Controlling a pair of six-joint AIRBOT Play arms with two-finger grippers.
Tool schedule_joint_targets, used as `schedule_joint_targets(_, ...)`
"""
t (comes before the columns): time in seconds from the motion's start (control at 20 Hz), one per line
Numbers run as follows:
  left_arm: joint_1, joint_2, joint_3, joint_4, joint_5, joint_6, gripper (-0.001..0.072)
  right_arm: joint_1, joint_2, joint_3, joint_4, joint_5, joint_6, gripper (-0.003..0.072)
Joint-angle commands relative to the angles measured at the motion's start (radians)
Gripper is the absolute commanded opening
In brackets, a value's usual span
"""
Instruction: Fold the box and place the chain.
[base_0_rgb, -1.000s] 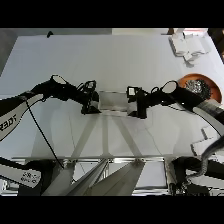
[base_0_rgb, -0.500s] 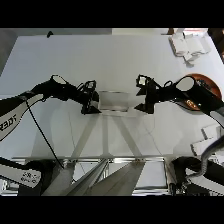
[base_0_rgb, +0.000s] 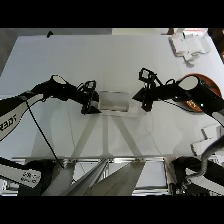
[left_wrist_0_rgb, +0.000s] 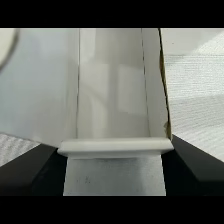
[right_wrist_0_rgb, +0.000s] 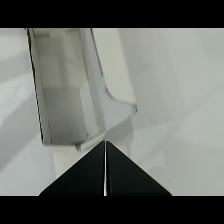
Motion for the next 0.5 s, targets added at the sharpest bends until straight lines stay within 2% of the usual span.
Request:
schedule_joint_targets(0.0, 0.0, 0.001, 0.0, 0.0, 0.0, 0.0, 0.0337, -0.001, -0.022, 0.0, 0.182, -0.053, -0.012, 0.0005)
schedule_joint_targets(0.2, 0.0, 0.001, 0.0, 0.0, 0.0, 0.0, 0.0337, -0.001, -0.137, 0.0, 0.395, -0.103, -0.031, 0.0004)
schedule_joint_targets(0.3, 0.0, 0.001, 0.0, 0.0, 0.0, 0.0, 0.0337, -0.001, -0.199, 0.0, 0.493, -0.176, -0.053, 0.0005)
schedule_joint_targets(0.45, 0.0, 0.001, 0.0, 0.0, 0.0, 0.0, 0.0337, -0.001, -0.267, 0.0, 0.501, -0.242, -0.061, 0.0005)
